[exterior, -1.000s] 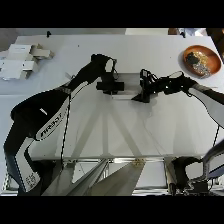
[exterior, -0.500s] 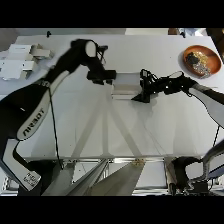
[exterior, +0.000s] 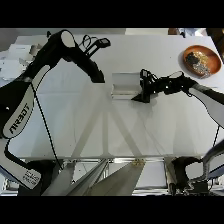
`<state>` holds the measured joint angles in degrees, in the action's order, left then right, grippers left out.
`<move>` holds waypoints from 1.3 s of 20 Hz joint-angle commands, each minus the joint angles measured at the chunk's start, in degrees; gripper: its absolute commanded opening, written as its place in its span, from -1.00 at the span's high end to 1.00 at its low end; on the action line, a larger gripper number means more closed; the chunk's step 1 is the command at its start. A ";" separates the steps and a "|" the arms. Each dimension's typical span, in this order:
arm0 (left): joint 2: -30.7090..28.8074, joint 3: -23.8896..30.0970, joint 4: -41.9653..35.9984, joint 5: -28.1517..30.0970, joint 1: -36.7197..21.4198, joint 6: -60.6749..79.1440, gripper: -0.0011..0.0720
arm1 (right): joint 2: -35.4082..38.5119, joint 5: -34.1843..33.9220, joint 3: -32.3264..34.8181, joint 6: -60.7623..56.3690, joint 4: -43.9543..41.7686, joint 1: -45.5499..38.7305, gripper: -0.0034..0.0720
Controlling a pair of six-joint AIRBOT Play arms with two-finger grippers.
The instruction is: Fold the box and place the chain.
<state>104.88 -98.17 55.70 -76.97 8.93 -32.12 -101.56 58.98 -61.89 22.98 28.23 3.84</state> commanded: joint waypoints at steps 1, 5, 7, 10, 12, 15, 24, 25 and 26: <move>-0.07 7.58 -15.34 3.13 -2.86 26.64 -0.50 | 0.02 -0.02 -0.02 0.00 -0.02 0.02 -0.68; -0.04 16.04 -18.60 4.11 -4.35 36.02 -0.97 | 0.02 -0.02 -0.02 0.00 0.00 0.02 -0.68; 0.09 17.92 -19.50 3.85 -4.37 40.83 -0.97 | 0.02 -0.02 -0.02 0.00 -0.02 0.02 -0.68; 0.57 18.10 -20.68 4.31 -4.37 49.68 -0.97 | 0.02 -0.02 -0.02 0.00 -0.02 0.02 -0.68; 1.40 18.08 -23.80 6.97 -4.37 51.67 -0.97 | 0.02 -0.02 -0.02 0.00 -0.02 0.02 -0.68; 3.58 18.08 -25.49 9.44 -4.11 51.67 -0.97 | 0.02 -0.02 -0.02 0.00 -0.02 0.02 -0.68; 6.56 18.08 -26.60 12.68 -1.66 51.63 -0.97 | 0.02 -0.02 -0.02 0.00 -0.02 0.02 -0.68; 6.69 18.08 -27.63 12.63 -1.40 51.65 -0.97 | 0.02 -0.02 -0.02 0.00 0.00 0.02 -0.68; 6.78 18.08 -28.37 12.81 -1.29 51.65 -0.97 | 0.02 -0.02 -0.02 0.00 -0.02 0.02 -0.68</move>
<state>111.22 -80.12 29.26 -65.49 7.01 19.35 -101.56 58.96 -61.89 22.98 28.23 3.84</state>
